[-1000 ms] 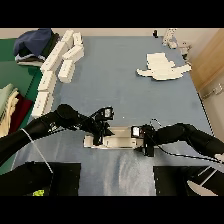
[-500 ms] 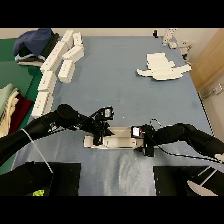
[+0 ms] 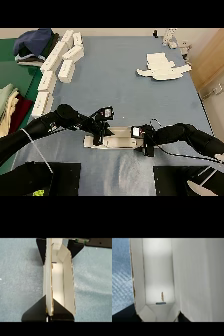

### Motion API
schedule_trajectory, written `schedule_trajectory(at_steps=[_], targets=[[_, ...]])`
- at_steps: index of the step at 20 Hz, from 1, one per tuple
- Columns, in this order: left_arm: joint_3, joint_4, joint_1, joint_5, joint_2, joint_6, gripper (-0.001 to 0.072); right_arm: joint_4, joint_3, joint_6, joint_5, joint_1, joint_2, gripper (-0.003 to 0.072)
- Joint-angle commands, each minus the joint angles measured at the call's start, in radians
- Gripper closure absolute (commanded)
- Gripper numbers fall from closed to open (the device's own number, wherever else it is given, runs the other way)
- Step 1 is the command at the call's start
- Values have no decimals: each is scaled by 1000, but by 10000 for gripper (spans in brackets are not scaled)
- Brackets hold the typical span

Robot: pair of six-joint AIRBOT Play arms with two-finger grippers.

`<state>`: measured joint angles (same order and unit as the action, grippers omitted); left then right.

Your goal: Fold the box.

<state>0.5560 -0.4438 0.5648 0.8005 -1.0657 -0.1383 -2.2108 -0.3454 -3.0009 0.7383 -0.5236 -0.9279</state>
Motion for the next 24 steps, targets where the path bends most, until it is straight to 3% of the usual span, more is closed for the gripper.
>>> schedule_trajectory(at_steps=[1,8,9,10,14,17,19,20,21,24], targets=[[1,2,2,1,-1,0,696,0,1,0,0,0,0,163],[1,2,1,21,-1,0,685,0,1,0,0,0,0,163],[1,2,1,21,-1,1,447,0,1,0,0,0,0,163],[1,2,1,21,-1,10,329,0,1,0,0,0,0,163],[1,-31,0,20,8,57,327,0,1,0,0,0,0,163],[2,-206,-27,49,69,298,327,0,1,0,0,0,0,163],[2,-322,-73,137,139,501,331,0,1,0,0,0,0,163],[2,-345,-96,195,177,616,435,0,1,0,0,0,0,163],[2,-351,-117,269,218,708,686,1,1,0,0,0,0,163],[2,-337,-126,412,304,816,698,0,1,0,0,0,0,163]])
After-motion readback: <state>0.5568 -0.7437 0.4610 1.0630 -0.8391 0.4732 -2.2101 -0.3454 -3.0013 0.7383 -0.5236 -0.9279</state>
